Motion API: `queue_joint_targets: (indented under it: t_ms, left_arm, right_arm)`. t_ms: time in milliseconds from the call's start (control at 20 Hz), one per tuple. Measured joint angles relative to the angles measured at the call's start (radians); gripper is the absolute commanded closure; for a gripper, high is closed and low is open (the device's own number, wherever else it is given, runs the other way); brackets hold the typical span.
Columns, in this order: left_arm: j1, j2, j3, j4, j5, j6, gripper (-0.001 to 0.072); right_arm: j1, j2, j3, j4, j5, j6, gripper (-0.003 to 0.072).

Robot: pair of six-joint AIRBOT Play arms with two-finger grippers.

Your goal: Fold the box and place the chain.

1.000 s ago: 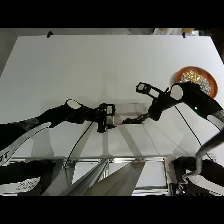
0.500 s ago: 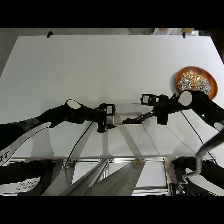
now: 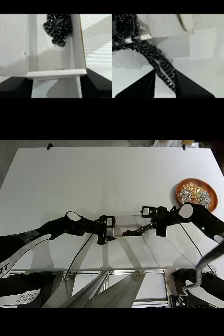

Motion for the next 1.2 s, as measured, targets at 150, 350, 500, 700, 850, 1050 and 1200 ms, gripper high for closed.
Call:
queue_joint_targets:
  t_ms: [150, 350, 500, 700, 850, 1050, 1200]
  left_arm:
    - [0.000, 0.000, 0.000, 0.000, 0.000, 0.000, 0.0315]
    - [0.000, 0.000, 0.000, 0.000, 0.000, 0.000, 0.0315]
    - [0.000, 0.000, 0.000, 0.000, 0.000, 0.000, 0.0315]
    - [0.000, 0.000, 0.000, 0.000, 0.000, 0.000, 0.0315]
    - [0.000, 0.000, 0.000, 0.000, 0.000, 0.000, 0.0315]
    - [0.000, 0.000, 0.000, 0.000, 0.000, 0.000, 0.0315]
    - [0.000, 0.000, 0.000, 0.000, 0.000, 0.000, 0.0315]
  right_arm:
    - [0.000, -0.026, 0.000, 0.034, -0.008, -0.048, 0.0424]
    - [0.000, -0.049, 0.000, 0.057, -0.019, -0.090, 0.0484]
    - [0.000, -0.070, 0.000, 0.066, -0.022, -0.105, 0.0484]
    - [0.000, -0.086, 0.000, 0.069, -0.027, -0.126, 0.0514]
    - [0.000, -0.094, 0.000, 0.070, -0.040, -0.130, 0.0585]
    - [0.000, -0.094, 0.000, 0.067, -0.043, -0.129, 0.0675]
    - [0.000, -0.063, -0.001, 0.043, -0.029, -0.113, 0.0675]
